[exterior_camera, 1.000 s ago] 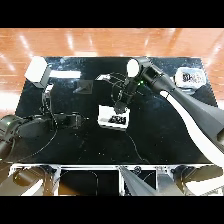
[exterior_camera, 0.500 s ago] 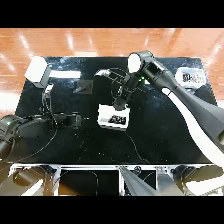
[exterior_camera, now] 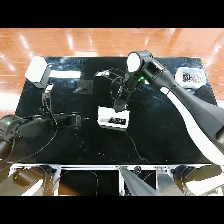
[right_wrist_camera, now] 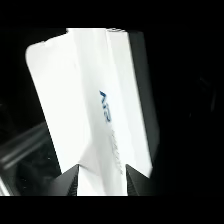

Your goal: Fold the box and place the chain.

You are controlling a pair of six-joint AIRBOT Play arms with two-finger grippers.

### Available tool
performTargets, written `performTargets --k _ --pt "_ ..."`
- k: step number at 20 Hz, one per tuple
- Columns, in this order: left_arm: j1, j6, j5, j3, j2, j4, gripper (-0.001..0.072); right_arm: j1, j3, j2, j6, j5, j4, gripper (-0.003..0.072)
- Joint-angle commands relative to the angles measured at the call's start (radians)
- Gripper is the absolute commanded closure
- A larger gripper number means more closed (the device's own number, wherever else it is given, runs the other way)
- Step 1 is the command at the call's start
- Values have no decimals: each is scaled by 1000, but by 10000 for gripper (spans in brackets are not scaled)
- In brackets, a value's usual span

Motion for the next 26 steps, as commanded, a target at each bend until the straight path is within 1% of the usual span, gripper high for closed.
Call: performTargets --k 1,2,5,9,12,16,23,25,26 --pt "1 0 0 0 -1 0 180 3 0 -15 -2 7 42 460" --pt "1 0 0 0 -1 0 180 5 0 -15 -2 12 43 480" --pt "1 0 0 0 -1 0 180 10 0 -15 2 32 43 481" --pt "0 0 0 0 -1 0 180 32 -28 -15 33 18 41 482" --pt "0 0 0 0 -1 0 180 51 -38 -14 54 -25 -8 482" --pt "0 0 0 0 -1 0 180 89 -38 -15 57 -43 -95 482" --pt "0 1 0 0 -1 0 180 109 -38 -13 56 -46 -109 482" --pt "0 0 0 0 -1 0 180 109 -37 -8 57 -42 -133 477" --pt "1 0 0 0 -1 0 180 108 -35 -6 59 -36 -142 357"
